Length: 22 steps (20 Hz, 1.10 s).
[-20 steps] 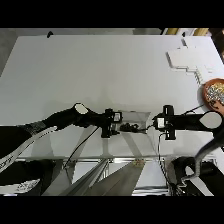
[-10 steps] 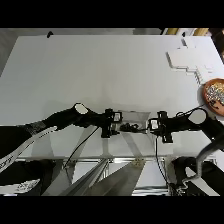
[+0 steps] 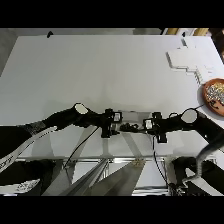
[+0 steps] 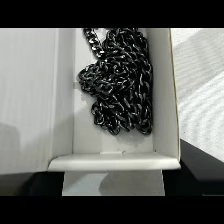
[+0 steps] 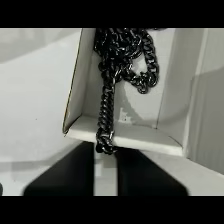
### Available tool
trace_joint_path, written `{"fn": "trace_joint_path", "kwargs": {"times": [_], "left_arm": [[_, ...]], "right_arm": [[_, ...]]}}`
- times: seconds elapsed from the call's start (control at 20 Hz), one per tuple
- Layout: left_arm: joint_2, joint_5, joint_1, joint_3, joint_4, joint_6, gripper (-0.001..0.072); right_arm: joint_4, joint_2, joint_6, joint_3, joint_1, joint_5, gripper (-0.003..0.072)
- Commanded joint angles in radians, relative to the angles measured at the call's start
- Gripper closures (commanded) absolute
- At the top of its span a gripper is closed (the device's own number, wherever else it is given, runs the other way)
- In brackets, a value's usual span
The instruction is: Fold the box and place the chain.
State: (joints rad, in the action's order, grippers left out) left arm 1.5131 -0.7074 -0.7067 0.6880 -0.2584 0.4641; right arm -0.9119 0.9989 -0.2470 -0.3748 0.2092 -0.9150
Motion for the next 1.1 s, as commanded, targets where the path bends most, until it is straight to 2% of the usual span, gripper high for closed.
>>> {"fn": "trace_joint_path", "kwargs": {"times": [0.0, 0.1, 0.25, 0.35, 0.5, 0.6, 0.7, 0.85, 0.95, 1.05], "left_arm": [[0.000, 0.000, 0.001, 0.000, 0.000, 0.000, 0.0457], [0.000, 0.000, 0.001, 0.000, 0.000, 0.000, 0.0457], [0.000, 0.000, 0.001, 0.000, 0.000, 0.000, 0.0457], [0.000, 0.000, 0.001, 0.000, 0.000, 0.000, 0.0457], [0.000, 0.000, 0.001, 0.000, 0.000, 0.000, 0.0457], [0.000, 0.000, 0.001, 0.000, 0.000, 0.000, 0.0457], [0.000, 0.000, 0.001, 0.000, 0.000, 0.000, 0.0457], [0.000, 0.000, 0.001, 0.000, 0.000, 0.000, 0.0457], [0.000, 0.000, 0.001, 0.000, 0.000, 0.000, 0.0457], [0.000, 0.000, 0.001, 0.000, 0.000, 0.000, 0.0457]], "right_arm": [[0.019, 0.002, 0.008, 0.001, 0.003, 0.002, 0.0668], [-0.024, -0.015, 0.027, 0.000, 0.002, -0.029, 0.0668], [-0.143, -0.082, 0.173, 0.000, 0.003, -0.058, 0.0668], [-0.212, -0.165, 0.247, 0.000, 0.003, -0.085, 0.0668], [-0.199, -0.321, 0.277, 0.000, 0.003, -0.132, 0.0668], [-0.136, -0.422, 0.277, 0.000, 0.003, -0.162, 0.0667], [0.051, -0.470, 0.277, 0.000, 0.003, -0.171, 0.0667], [0.346, -0.470, 0.273, 0.001, 0.003, -0.146, 0.0667], [0.417, -0.463, 0.273, 0.001, 0.019, -0.098, 0.0667], [0.427, -0.444, 0.273, 0.001, 0.085, -0.037, 0.0667]]}}
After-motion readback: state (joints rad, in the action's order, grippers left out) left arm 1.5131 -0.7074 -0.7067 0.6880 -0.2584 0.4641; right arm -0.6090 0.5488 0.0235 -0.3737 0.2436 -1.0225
